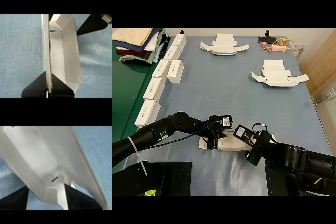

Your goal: Fold the box.

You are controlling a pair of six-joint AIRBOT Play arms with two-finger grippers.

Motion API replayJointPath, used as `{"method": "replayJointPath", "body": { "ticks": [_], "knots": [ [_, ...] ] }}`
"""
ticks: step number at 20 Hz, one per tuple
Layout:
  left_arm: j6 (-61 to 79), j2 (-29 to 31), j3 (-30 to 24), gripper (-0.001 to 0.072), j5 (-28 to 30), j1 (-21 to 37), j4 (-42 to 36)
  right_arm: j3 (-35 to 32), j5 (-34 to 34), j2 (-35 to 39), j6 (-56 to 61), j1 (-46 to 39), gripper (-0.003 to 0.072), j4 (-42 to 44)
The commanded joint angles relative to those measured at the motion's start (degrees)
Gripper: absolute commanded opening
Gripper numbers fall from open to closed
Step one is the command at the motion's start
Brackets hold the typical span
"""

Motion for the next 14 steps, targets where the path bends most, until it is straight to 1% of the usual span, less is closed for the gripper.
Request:
{"method": "replayJointPath", "body": {
  "ticks": [1,3,6,7,10,12,14],
  "knots": [
    [0.0,0.0,0.0,0.0016,0.0,0.0,0.0,0.5,-2.2,1.9,6.2,0.1,0.0655,-1.5],
    [0.0,0.0,0.0,0.0016,0.0,0.0,0.0,0.5,-2.3,3.1,6.2,0.1,0.0656,-1.5],
    [0.0,0.0,0.0,0.0016,0.0,0.0,0.0,0.4,-4.3,3.5,6.2,0.0,0.0673,-2.0],
    [0.0,0.0,0.0,0.0016,0.0,0.0,0.0,0.4,-5.0,3.5,6.1,-0.1,0.0720,-2.3],
    [0.0,0.0,0.0,0.0016,0.0,0.0,0.0,0.4,-4.8,3.5,2.4,-2.7,0.0720,-2.9],
    [0.0,0.0,0.0,0.0016,0.0,0.0,0.0,0.3,-2.6,3.5,-7.0,-6.3,0.0720,-0.3],
    [0.0,0.0,0.0,0.0016,0.0,0.0,0.0,0.3,0.3,3.5,-21.6,-12.0,0.0720,7.9]
  ]
}}
